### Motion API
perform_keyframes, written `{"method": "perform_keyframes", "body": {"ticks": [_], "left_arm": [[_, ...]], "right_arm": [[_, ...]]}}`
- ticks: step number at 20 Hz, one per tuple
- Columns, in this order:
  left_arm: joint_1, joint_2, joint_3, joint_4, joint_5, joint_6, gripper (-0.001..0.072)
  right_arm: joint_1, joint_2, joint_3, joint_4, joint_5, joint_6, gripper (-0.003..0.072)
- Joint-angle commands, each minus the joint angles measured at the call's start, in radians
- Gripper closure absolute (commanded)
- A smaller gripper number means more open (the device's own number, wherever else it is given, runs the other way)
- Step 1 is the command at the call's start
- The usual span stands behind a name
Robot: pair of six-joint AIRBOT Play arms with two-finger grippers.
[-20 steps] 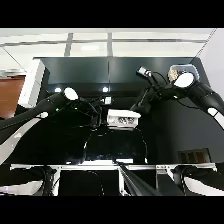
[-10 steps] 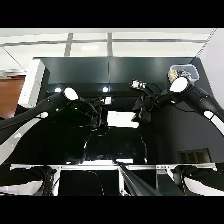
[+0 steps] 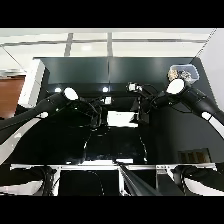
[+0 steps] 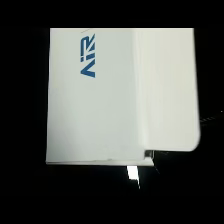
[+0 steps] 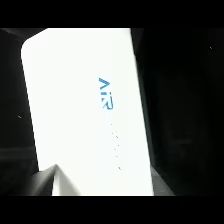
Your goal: Fold the box and place the chain.
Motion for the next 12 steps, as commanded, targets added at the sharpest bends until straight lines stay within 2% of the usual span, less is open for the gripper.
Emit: {"method": "perform_keyframes", "body": {"ticks": [1,3,10,11,12], "left_arm": [[0.0,-0.001,0.001,0.0,-0.002,0.0,0.0306],[0.0,-0.001,0.001,0.0,-0.006,0.0,0.0306],[0.0,-0.001,0.001,0.0,-0.008,0.0,0.0306],[0.0,-0.001,0.001,0.0,-0.008,0.0,0.0307],[0.0,-0.001,0.001,0.0,-0.008,0.0,0.0306]], "right_arm": [[0.003,0.001,0.0,-0.028,-0.008,0.018,0.0358],[0.003,0.002,0.0,-0.024,0.0,0.041,0.039],[0.003,0.026,0.0,-0.024,-0.005,0.073,0.0391],[0.003,0.026,0.0,-0.024,-0.013,0.079,0.049],[0.003,0.026,0.0,-0.024,-0.018,0.079,0.0518]]}}
